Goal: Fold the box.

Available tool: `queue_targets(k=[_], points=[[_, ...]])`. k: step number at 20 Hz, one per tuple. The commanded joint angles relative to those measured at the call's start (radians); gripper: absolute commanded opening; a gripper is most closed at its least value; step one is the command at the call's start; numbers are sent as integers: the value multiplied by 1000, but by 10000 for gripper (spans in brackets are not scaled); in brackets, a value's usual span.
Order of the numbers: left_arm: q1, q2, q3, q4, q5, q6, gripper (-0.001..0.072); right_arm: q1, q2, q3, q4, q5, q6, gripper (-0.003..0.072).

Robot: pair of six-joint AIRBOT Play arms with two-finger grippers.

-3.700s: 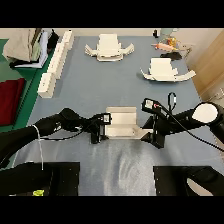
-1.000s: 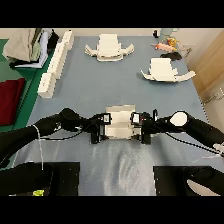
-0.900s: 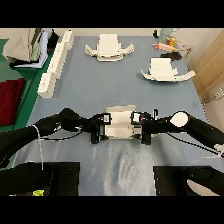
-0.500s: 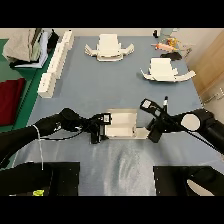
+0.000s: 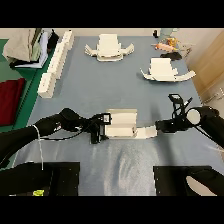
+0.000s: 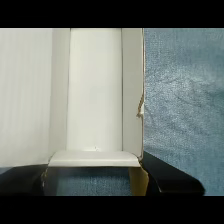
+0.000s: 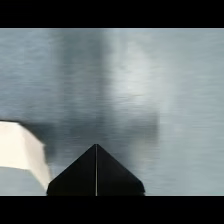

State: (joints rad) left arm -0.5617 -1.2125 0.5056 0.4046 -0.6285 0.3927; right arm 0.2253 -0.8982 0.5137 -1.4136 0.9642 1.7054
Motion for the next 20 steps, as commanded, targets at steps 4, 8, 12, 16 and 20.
queue_targets(k=[4,8,12,16,20], points=[[0,0,0,0,0,0,475,-24,-148,6,573,-18,-376,4],[0,0,0,0,0,0,475,-24,-115,113,585,92,-382,4],[0,0,0,0,0,0,475,-24,-109,148,594,139,-380,293],[0,0,0,0,0,0,475,19,-161,147,580,146,-381,360],[0,0,0,0,0,0,475,98,-208,149,557,117,-388,360]])
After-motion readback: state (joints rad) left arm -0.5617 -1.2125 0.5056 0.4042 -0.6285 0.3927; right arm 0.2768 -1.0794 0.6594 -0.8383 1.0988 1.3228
